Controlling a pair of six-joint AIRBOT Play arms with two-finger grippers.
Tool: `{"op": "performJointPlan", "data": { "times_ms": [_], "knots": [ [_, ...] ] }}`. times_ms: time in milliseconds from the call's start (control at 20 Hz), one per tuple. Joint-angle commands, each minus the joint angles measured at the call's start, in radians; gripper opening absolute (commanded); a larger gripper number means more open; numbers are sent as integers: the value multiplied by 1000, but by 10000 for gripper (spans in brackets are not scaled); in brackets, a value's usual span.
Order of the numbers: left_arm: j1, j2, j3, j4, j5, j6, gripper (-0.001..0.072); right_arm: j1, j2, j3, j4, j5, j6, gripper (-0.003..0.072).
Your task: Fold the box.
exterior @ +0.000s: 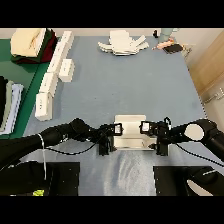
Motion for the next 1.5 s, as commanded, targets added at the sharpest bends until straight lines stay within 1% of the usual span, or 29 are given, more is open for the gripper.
{"op": "performJointPlan", "data": {
  "times_ms": [0, 100, 150, 250, 500, 700, 750, 800, 850, 900, 950, 1100, 1200, 1300, 1350, 1400, 1450],
  "knots": [
    [-1, 1, 1, 0, 0, 0, 517, 4, -11, -1, 62, -25, -41, 469],
    [-1, 1, 1, 0, 0, 0, 517, 8, -11, -1, 89, -7, -41, 353],
    [-1, 1, 1, 0, 0, 0, 517, 18, -11, -1, 87, 2, -40, 268],
    [-1, 1, 1, 0, 0, 0, 517, 24, -11, -1, 87, 0, -41, 143],
    [-1, 1, 1, 0, 0, 0, 517, 24, -19, -1, 117, -61, -89, 143],
    [-1, 1, 1, 0, 0, 0, 517, 36, -68, -1, 177, -83, -127, 148],
    [-1, 1, 1, 0, 0, 0, 517, 44, -74, -1, 177, -82, -126, 223],
    [-1, 1, 1, 0, 0, 0, 517, 48, -76, -1, 178, -82, -126, 437],
    [-1, 1, 1, 0, 0, 0, 517, 48, -79, -2, 180, -82, -126, 596],
    [-1, 1, 1, 0, 0, 0, 517, 47, -80, -6, 175, -87, -126, 659],
    [-1, 1, 1, 0, 0, 0, 517, 47, -81, -16, 164, -100, -126, 692],
    [-1, 1, 1, 0, 0, 0, 517, 47, -84, -29, 142, -99, -101, 694],
    [-1, 1, 1, 0, 0, 0, 517, 47, -57, -27, 143, -89, -69, 692],
    [-1, 1, 1, 0, 0, 0, 517, 47, -5, -16, 129, -54, 1, 654],
    [-1, 1, 1, 0, 0, 0, 517, 47, 25, -5, 95, -22, 82, 496],
    [-1, 1, 1, 0, 0, 0, 517, 47, 56, 13, 23, 12, 198, 316],
    [-1, 1, 1, 0, 0, 0, 517, 47, 84, 30, -64, 32, 340, 179]
  ]
}}
